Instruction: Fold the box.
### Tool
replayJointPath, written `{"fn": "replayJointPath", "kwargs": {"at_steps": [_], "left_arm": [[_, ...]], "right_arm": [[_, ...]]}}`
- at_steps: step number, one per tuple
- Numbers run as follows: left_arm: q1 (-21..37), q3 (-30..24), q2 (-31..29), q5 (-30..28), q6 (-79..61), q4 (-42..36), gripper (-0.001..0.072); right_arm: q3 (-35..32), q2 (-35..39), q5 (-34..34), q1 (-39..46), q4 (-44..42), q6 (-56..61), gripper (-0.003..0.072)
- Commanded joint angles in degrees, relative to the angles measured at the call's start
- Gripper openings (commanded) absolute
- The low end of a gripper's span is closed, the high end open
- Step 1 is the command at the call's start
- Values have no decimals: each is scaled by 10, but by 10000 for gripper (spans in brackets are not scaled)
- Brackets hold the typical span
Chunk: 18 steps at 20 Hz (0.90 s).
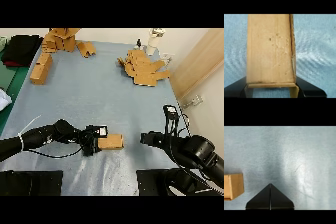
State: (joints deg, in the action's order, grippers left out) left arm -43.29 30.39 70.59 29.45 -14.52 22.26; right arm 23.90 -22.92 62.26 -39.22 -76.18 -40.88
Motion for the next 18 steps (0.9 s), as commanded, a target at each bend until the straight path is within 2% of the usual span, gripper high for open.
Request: {"fn": "replayJointPath", "kwargs": {"at_steps": [1,7,9,11,14,16,18], "left_arm": [[0,0,0,-4,0,0,521],[1,0,-2,-5,35,-19,519],[7,0,-23,-19,91,-5,520],[30,0,-64,-61,156,33,520],[118,0,-133,-129,296,127,521],[216,0,-167,-127,394,191,521],[332,0,-174,-110,460,229,521]], "right_arm": [[1,1,10,3,3,43,4],[1,0,10,3,4,84,4],[1,0,10,3,6,90,4],[1,0,10,3,9,90,4],[1,0,10,3,10,90,4],[1,0,10,3,12,90,4],[1,0,10,3,16,90,4]]}}
